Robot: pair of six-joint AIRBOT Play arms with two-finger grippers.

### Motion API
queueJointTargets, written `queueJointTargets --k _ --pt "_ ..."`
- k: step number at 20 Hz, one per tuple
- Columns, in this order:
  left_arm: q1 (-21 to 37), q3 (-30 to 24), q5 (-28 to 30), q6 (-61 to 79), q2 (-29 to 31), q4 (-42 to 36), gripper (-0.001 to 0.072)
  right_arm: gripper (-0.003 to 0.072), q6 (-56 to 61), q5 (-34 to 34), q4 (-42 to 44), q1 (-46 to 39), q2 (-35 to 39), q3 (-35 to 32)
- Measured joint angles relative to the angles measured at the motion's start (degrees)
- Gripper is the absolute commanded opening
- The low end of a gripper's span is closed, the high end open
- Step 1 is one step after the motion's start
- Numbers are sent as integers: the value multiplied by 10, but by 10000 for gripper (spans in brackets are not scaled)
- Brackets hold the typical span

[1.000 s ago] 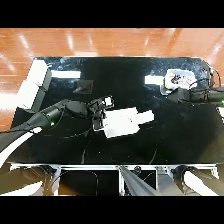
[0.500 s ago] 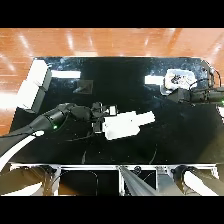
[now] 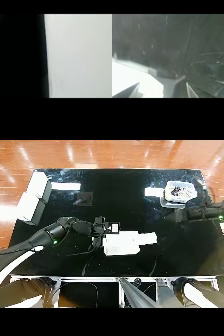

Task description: Fold the box and place the chain.

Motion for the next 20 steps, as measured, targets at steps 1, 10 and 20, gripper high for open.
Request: queueJointTargets --k 1,10,20 --pt "0 0 1 0 0 0 18 713 -37 5 -2 16 0 -15" --pt "0 0 21 0 0 1 18 712 -223 -87 -125 311 0 -128" --pt "0 0 24 0 0 4 18 712 -175 -153 -186 365 79 -153"
